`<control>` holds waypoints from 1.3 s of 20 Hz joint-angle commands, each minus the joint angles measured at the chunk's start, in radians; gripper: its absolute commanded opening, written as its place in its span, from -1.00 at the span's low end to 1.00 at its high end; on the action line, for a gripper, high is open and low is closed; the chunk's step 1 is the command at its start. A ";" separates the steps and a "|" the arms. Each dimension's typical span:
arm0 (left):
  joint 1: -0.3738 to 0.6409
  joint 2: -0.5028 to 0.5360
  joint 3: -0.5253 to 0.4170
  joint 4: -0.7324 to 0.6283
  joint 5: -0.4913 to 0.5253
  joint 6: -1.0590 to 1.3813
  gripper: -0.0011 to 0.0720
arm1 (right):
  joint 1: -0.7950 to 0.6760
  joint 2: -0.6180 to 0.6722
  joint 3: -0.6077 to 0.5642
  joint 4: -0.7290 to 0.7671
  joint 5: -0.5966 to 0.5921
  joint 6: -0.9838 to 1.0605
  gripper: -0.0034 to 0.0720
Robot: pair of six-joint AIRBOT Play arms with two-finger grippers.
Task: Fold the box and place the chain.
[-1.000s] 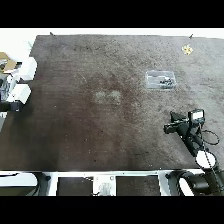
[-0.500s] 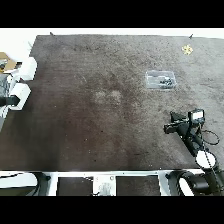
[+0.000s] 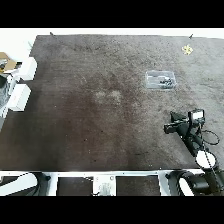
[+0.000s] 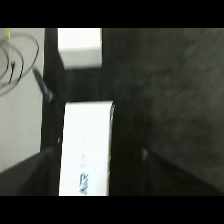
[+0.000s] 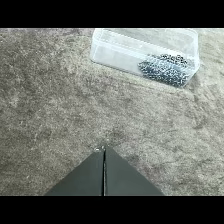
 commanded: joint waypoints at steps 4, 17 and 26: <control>-0.028 0.162 0.075 -0.281 -0.037 0.060 -0.96 | -0.001 0.000 0.000 0.000 -0.004 0.000 -0.91; -0.503 0.898 -0.670 -0.379 0.763 0.211 -0.96 | -0.001 0.000 0.000 0.000 -0.068 0.000 -0.91; -0.679 1.127 -1.053 -0.379 0.883 0.071 -0.96 | -0.001 0.000 0.000 0.000 -0.371 0.000 -0.91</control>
